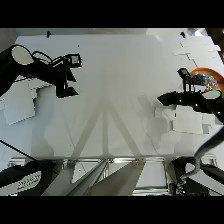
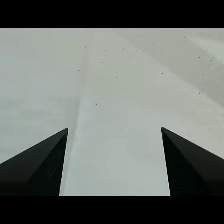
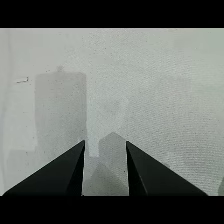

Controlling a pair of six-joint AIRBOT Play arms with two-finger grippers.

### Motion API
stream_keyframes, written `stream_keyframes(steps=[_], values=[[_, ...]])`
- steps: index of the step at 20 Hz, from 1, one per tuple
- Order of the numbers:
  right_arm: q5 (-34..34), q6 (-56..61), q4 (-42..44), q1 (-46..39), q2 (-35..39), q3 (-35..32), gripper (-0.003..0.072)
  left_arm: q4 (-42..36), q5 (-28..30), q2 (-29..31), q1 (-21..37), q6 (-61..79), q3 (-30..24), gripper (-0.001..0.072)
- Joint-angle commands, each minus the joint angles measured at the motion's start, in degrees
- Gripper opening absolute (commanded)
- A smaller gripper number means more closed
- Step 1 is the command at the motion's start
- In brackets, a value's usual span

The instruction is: Fold the box and place the chain.

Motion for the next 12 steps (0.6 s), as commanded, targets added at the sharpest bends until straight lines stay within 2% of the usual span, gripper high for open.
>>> stream_keyframes(steps=[1, 8, 11, 12], values=[[-0.37, 0.02, -0.04, -0.02, 0.0, 0.0, 0.0255, 0.0, 0.0, 0.04, 0.04, 0.0, 0.07, 0.0646], [-0.61, 0.09, 0.98, -0.02, 0.0, 0.0, 0.0255, 0.0, 0.0, 0.07, 0.04, 0.0, 0.07, 0.0646], [1.29, 0.07, 1.53, 0.0, 0.66, 0.02, 0.0252, 0.0, 0.0, 0.04, 0.04, 0.0, 0.07, 0.0646], [1.31, 0.15, 1.51, -0.02, 1.44, 0.26, 0.0219, 0.0, 0.02, 0.04, 0.04, 0.0, 0.07, 0.0646]])
